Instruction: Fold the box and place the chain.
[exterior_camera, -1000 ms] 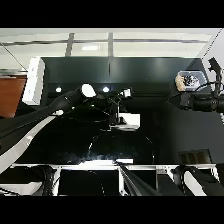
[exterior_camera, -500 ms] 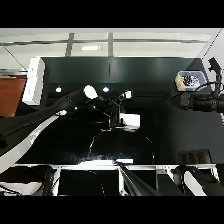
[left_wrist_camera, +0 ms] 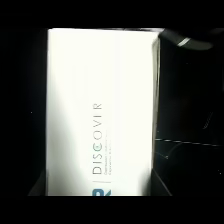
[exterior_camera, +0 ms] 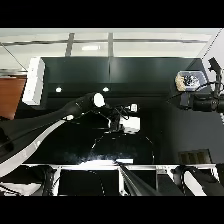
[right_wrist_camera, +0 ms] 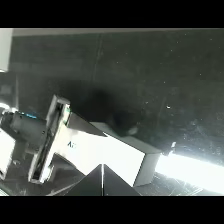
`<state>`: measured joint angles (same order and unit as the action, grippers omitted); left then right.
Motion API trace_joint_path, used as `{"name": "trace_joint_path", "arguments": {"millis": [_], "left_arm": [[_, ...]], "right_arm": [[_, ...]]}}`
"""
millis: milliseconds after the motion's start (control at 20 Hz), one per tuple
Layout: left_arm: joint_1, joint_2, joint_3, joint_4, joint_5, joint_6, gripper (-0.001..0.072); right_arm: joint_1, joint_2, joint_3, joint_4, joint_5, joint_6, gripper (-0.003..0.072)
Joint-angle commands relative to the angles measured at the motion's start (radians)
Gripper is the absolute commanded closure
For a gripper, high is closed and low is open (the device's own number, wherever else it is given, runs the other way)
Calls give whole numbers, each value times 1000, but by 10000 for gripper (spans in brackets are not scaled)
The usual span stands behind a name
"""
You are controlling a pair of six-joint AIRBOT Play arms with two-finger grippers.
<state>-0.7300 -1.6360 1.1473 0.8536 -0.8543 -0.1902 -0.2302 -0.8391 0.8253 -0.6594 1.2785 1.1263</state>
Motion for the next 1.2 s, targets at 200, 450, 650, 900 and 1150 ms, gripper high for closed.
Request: {"name": "trace_joint_path", "arguments": {"millis": [200,450,650,900,1150], "left_arm": [[145,148,6,254,-121,-482,512],[484,303,-18,579,-465,-1017,512],[843,404,-137,649,-517,-1130,512],[1241,424,-251,649,-447,-1150,512],[1310,424,-268,653,-197,-1141,406]], "right_arm": [[0,1,1,0,0,0,670],[0,1,1,0,-3,0,670],[0,1,1,0,-8,-5,670],[0,1,1,0,-50,-8,670],[0,1,1,-4,-50,-8,670]]}}
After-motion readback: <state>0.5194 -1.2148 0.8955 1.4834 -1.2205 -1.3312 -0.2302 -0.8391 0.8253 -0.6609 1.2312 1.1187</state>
